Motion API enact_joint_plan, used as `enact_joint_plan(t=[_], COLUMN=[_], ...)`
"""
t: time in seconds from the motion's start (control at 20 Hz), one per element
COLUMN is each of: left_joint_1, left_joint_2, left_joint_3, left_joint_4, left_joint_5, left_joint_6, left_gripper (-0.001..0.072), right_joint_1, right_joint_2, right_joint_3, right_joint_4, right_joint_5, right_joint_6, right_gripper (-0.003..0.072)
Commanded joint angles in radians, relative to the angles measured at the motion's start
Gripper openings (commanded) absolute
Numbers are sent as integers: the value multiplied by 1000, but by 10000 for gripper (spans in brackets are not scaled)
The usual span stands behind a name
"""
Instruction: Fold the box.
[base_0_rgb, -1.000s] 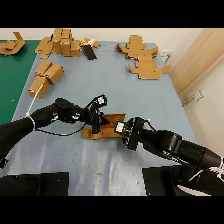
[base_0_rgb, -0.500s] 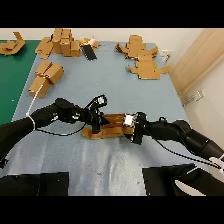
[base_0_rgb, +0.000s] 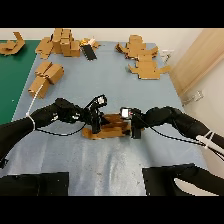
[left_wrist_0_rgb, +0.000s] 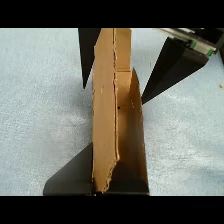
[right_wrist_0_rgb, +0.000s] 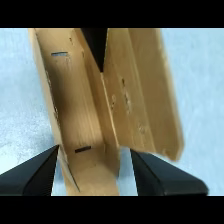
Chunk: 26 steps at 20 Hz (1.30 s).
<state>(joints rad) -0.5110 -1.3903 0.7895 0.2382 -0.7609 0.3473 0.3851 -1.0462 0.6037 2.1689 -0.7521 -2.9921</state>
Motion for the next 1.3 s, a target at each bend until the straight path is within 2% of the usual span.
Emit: enact_joint_plan(t=[0.0, 0.15, 0.6, 0.9, 1.25], left_joint_1=[-1, 0, -1, 0, 0], left_joint_2=[0, 0, 0, 0, 0], left_joint_3=[0, 0, 0, 0, 0], left_joint_4=[0, 0, 0, 0, 0], left_joint_5=[0, 0, 0, 0, 0], left_joint_6=[0, 0, 0, 0, 0], left_gripper=[10, 10, 10, 10, 10], right_joint_1=[-5, -5, 14, 15, 16], right_joint_2=[-55, -68, -137, -137, -177], right_joint_3=[36, 36, 37, 37, 37], right_joint_4=[12, 12, 51, 46, 53], right_joint_5=[-53, -85, -49, -110, -86], right_joint_6=[-20, -19, -19, -18, -18], right_gripper=[711, 711, 709, 709, 703])
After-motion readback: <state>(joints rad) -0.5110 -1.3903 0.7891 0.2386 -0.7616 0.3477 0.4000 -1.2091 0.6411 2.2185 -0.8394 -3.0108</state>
